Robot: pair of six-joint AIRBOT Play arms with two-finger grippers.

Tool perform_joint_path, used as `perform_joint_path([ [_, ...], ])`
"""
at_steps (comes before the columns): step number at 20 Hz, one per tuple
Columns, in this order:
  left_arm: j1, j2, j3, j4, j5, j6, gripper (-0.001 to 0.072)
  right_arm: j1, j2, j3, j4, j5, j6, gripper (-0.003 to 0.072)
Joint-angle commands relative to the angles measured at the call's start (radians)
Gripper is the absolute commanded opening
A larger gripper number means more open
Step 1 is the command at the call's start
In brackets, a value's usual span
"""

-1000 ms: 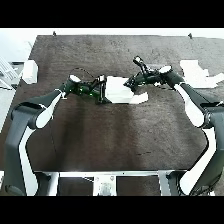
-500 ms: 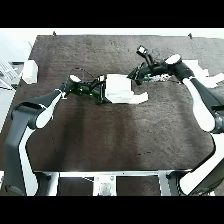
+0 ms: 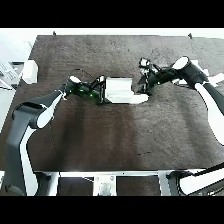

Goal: Fold the box and place the chain.

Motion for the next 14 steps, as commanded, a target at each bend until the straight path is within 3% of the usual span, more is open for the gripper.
perform_joint_path([
  [1, -0.001, -0.003, -0.001, -0.001, 0.002, -0.001, 0.0233, 0.001, -0.006, -0.071, -0.023, -0.05, -0.09, 0.0556],
  [3, -0.001, -0.003, -0.001, -0.001, 0.002, -0.001, 0.0233, 0.001, -0.02, -0.072, -0.015, -0.05, -0.122, 0.056],
  [4, -0.001, -0.003, -0.001, -0.001, 0.002, -0.001, 0.0233, 0.001, -0.026, -0.072, 0.006, -0.05, -0.135, 0.0621],
  [11, -0.001, -0.003, -0.001, -0.001, 0.002, -0.001, 0.0233, 0.003, -0.068, -0.072, 0.14, -0.05, -0.219, 0.062],
  [12, -0.001, -0.003, -0.001, -0.001, 0.002, -0.001, 0.0233, 0.006, -0.075, -0.072, 0.143, -0.05, -0.222, 0.0544],
  [13, -0.001, -0.003, -0.001, -0.001, 0.002, -0.001, 0.0233, 0.01, -0.083, -0.072, 0.143, -0.05, -0.224, 0.0401],
  [14, -0.001, -0.003, -0.001, -0.001, 0.001, -0.001, 0.0232, 0.017, -0.089, -0.072, 0.143, -0.05, -0.224, 0.0354],
])
